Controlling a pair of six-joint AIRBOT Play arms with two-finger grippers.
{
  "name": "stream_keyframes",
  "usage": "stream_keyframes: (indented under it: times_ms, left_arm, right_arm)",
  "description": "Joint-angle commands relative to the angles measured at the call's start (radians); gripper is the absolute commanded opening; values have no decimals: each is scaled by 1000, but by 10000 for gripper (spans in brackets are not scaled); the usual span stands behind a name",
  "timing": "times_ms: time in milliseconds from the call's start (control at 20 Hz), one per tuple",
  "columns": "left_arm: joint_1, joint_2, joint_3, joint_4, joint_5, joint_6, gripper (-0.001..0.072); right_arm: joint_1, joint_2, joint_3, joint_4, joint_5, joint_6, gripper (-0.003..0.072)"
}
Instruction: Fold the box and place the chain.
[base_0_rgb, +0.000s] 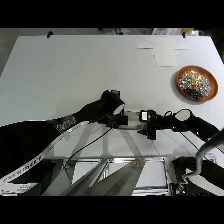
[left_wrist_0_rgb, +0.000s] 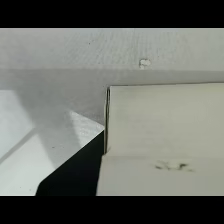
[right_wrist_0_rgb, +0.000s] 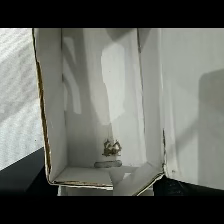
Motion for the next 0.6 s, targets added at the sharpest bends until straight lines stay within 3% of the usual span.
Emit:
stream_keyframes:
  times_ms: [0, 150, 550]
  left_arm:
    - [4, 8, 0, 0, -9, 4, 129]
    - [34, 61, 0, -2, -13, 113, 349]
    - [125, 285, -15, -77, -116, 532, 355]
  right_arm:
    - [0, 1, 0, 0, 0, 0, 431]
    - [0, 1, 0, 0, 0, 0, 431]
    - [0, 1, 0, 0, 0, 0, 431]
